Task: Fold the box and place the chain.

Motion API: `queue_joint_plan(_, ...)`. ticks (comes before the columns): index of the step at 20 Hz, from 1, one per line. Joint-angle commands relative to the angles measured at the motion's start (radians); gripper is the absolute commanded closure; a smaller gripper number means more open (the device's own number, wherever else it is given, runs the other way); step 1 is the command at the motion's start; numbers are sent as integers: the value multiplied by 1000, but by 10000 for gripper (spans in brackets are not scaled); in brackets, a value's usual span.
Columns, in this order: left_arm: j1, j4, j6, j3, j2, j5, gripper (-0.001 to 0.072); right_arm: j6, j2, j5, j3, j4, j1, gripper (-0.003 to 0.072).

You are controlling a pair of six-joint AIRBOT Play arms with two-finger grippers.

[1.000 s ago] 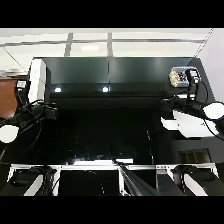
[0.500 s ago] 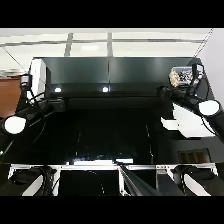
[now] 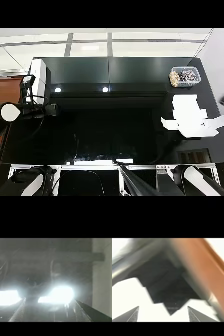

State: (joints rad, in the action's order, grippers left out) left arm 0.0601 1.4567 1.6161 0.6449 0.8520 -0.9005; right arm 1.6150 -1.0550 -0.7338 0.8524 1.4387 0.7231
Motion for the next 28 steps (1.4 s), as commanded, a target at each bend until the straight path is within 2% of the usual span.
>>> queue_joint_plan(1, -15, 45, 50, -5, 3, -73, 0, 23, -98, -43, 71, -111, 297, -34)
queue_joint_plan(3, -15, 45, 58, -5, 3, -63, 0, -194, -224, -140, 196, -248, 338, -34)
queue_joint_plan(5, -15, 38, 64, -5, 3, -43, 0, -391, -367, -329, 334, -279, 334, -34)
queue_joint_plan(7, -15, 17, 66, -5, 3, -19, 0, -618, -470, -490, 396, -279, 325, -34)
queue_joint_plan(8, -15, -2, 68, -5, 3, -10, 1, -732, -494, -515, 396, -279, 317, -34)
queue_joint_plan(11, -15, -42, 68, -5, 3, 15, 1, -897, -509, -510, 396, -300, 285, -34)
queue_joint_plan(15, -15, -72, 68, -5, 3, 32, 2, -914, -533, -529, 389, -327, 262, -34)
queue_joint_plan(16, -15, -75, 68, -5, 3, 32, 3, -911, -534, -538, 385, -322, 259, 45)
queue_joint_plan(17, -15, -75, 68, -5, 3, 33, 5, -900, -534, -544, 385, -320, 255, 193)
queue_joint_plan(18, -15, -75, 68, -5, 3, 34, 6, -885, -534, -546, 385, -320, 253, 276)
queue_joint_plan(19, -15, -74, 68, -5, 3, 34, 6, -867, -534, -548, 384, -318, 247, 276)
queue_joint_plan(21, -15, -74, 68, -5, 3, 37, 6, -812, -534, -583, 383, -280, 231, 459)
queue_joint_plan(23, -15, -74, 67, -5, 3, 36, 6, -751, -531, -626, 383, -259, 217, 500)
queue_joint_plan(24, -15, -74, 68, -5, 3, 36, 6, -732, -525, -648, 383, -259, 209, 665)
queue_joint_plan(28, -15, -75, 68, -5, 3, 35, 6, -713, -412, -654, 341, -281, 144, 675)
